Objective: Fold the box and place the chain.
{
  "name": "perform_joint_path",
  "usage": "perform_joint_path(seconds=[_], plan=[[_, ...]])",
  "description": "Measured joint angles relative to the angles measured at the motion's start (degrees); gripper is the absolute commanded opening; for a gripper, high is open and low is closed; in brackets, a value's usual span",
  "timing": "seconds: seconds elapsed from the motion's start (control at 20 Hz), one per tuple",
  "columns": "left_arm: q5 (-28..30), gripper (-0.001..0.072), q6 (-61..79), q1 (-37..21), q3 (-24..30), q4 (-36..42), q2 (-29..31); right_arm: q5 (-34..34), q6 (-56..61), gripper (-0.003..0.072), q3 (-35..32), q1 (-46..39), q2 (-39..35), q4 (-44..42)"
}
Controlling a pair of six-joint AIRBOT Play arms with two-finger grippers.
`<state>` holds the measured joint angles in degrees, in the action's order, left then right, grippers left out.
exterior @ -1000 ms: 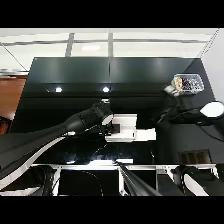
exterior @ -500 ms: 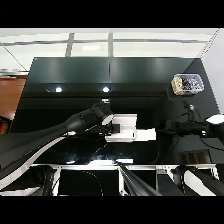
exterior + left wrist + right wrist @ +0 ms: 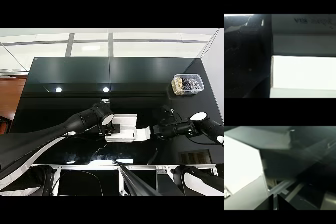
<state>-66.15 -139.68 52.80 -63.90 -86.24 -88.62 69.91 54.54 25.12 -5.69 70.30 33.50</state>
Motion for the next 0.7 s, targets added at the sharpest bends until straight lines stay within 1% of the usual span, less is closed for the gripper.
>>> perform_joint_path(seconds=[0.05,0.1,0.15,0.45,0.6,0.7], plan=[[0.0,0.0027,0.0,0.0,0.0,0.0,0.0,0.5,-0.9,0.0147,0.8,0.2,0.2,-0.8],[0.0,0.0027,0.0,0.0,0.0,0.0,0.0,1.6,-1.8,0.0443,1.6,0.4,0.3,-1.3],[0.0,0.0027,0.0,0.0,0.0,0.0,0.0,2.2,-2.3,0.0642,2.4,0.5,0.4,-1.8],[-0.1,0.0027,0.0,0.0,0.0,0.0,0.0,6.0,-3.8,0.0640,5.1,1.9,0.6,-5.5],[-0.1,0.0027,0.0,0.0,0.0,0.0,0.0,5.9,-3.3,0.0639,5.4,5.4,0.6,-6.6],[-0.1,0.0027,0.0,0.0,0.0,0.0,0.0,4.2,-1.7,0.0639,5.6,8.3,0.6,-7.0]])
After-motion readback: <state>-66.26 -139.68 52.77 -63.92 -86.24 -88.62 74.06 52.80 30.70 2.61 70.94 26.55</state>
